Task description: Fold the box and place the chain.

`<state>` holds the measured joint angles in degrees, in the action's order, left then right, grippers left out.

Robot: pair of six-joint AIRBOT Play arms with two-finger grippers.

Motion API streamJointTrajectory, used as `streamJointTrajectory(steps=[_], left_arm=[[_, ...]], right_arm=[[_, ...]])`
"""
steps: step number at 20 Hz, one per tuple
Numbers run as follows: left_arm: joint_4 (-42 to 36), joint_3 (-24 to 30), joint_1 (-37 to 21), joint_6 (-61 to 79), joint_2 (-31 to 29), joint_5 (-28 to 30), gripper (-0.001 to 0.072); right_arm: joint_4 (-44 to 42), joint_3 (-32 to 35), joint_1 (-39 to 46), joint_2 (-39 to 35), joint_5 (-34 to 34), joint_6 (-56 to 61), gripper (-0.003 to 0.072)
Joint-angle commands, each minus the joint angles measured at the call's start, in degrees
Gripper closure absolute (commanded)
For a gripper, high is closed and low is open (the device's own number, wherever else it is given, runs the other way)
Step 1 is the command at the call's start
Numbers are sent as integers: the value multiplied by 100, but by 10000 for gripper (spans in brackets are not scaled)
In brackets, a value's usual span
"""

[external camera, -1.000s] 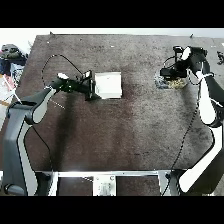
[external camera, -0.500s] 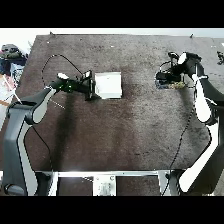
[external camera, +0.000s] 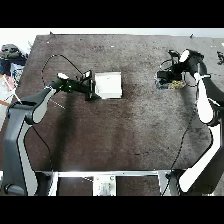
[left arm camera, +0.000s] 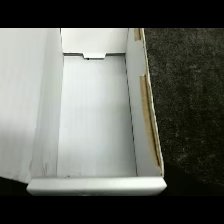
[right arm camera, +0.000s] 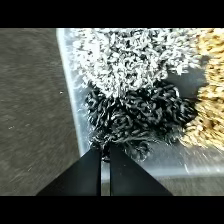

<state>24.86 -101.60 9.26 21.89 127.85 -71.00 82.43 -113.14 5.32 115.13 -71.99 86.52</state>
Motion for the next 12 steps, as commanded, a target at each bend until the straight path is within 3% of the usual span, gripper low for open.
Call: streamJointTrajectory(steps=[1,8,12], left_arm=[[0,-2,-2,0,0,2,372],[0,0,-2,0,0,2,372],[0,0,-2,0,0,2,372]], right_arm=[[2,-7,-2,-573,-35,-92,670],[214,-7,-7,-1875,-175,-299,670],[216,-7,-96,-2741,708,-501,670]])
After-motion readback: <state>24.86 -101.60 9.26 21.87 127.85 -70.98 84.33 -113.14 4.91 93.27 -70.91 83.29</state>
